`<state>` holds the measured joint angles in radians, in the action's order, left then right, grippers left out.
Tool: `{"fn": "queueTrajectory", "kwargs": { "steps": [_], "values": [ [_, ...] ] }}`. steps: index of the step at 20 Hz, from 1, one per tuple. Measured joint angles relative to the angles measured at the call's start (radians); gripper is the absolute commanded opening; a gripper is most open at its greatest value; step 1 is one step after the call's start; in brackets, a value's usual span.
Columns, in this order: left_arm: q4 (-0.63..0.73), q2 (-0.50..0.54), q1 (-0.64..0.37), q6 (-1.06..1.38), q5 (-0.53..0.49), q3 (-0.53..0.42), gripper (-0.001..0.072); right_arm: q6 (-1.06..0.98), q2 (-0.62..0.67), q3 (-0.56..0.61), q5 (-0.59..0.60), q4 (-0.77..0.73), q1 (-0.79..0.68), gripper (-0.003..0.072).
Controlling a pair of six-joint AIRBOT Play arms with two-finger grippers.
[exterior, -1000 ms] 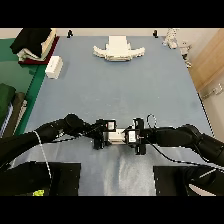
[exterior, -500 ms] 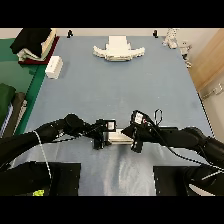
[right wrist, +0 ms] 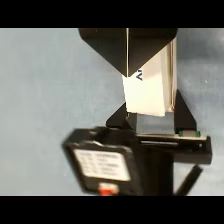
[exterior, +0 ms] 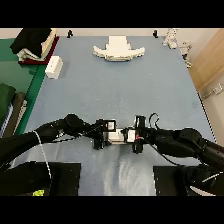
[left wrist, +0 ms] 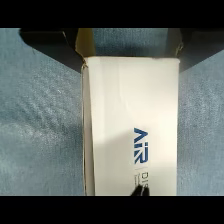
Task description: Fold the box.
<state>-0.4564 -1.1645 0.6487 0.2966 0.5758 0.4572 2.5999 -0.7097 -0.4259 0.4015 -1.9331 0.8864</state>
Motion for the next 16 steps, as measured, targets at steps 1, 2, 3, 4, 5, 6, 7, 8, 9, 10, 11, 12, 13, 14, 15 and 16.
{"fn": "queueTrajectory", "kwargs": {
  "steps": [1,2,3,4,5,6,7,8,9,10,11,12,13,14,15,16],
  "values": [
    [0.000,0.000,0.000,0.000,0.000,0.000,0.0461,0.000,0.000,-0.003,0.000,0.062,0.025,0.0003],
    [0.000,0.000,0.000,0.000,0.000,0.000,0.0460,0.001,-0.001,-0.005,0.003,0.107,0.049,0.0003],
    [0.000,0.000,0.000,0.000,0.000,0.000,0.0460,0.001,-0.003,-0.003,0.012,0.142,0.071,0.0004],
    [0.000,0.000,0.000,0.000,0.000,0.000,0.0461,0.000,-0.006,0.002,0.023,0.172,0.090,0.0004],
    [0.000,0.000,0.000,0.000,0.000,0.000,0.0461,-0.005,-0.009,0.010,0.027,0.192,0.102,0.0004],
    [0.000,0.000,0.000,0.000,0.000,0.000,0.0461,-0.010,-0.010,0.018,0.029,0.207,0.112,0.0004],
    [0.000,0.000,0.000,0.000,0.000,0.000,0.0461,-0.015,-0.011,0.027,0.028,0.223,0.118,0.0004],
    [0.000,0.000,0.000,0.000,0.000,0.000,0.0460,-0.023,-0.012,0.032,0.028,0.230,0.122,0.0004],
    [0.000,0.000,0.000,0.000,0.000,0.000,0.0460,-0.034,-0.011,0.036,0.026,0.236,0.127,0.0004],
    [0.000,0.000,0.000,0.000,0.000,0.000,0.0460,-0.047,-0.010,0.039,0.025,0.242,0.129,0.0004],
    [0.000,0.000,0.000,0.000,0.000,0.000,0.0461,-0.062,-0.007,0.042,0.018,0.247,0.130,0.0004],
    [0.000,0.000,0.000,0.000,0.000,0.000,0.0460,-0.083,-0.005,0.043,0.011,0.250,0.132,0.0004],
    [0.000,0.000,0.000,0.000,0.000,0.000,0.0460,-0.108,-0.003,0.044,0.006,0.251,0.134,0.0004],
    [0.000,0.000,0.000,0.000,0.000,0.000,0.0461,-0.129,-0.002,0.045,0.003,0.252,0.134,0.0004],
    [0.000,0.000,0.000,0.000,0.000,0.000,0.0460,-0.146,-0.001,0.045,0.000,0.256,0.134,0.0004],
    [0.000,0.000,0.000,0.000,0.000,0.000,0.0460,-0.159,-0.001,0.046,-0.002,0.261,0.134,0.0004]
  ]
}}
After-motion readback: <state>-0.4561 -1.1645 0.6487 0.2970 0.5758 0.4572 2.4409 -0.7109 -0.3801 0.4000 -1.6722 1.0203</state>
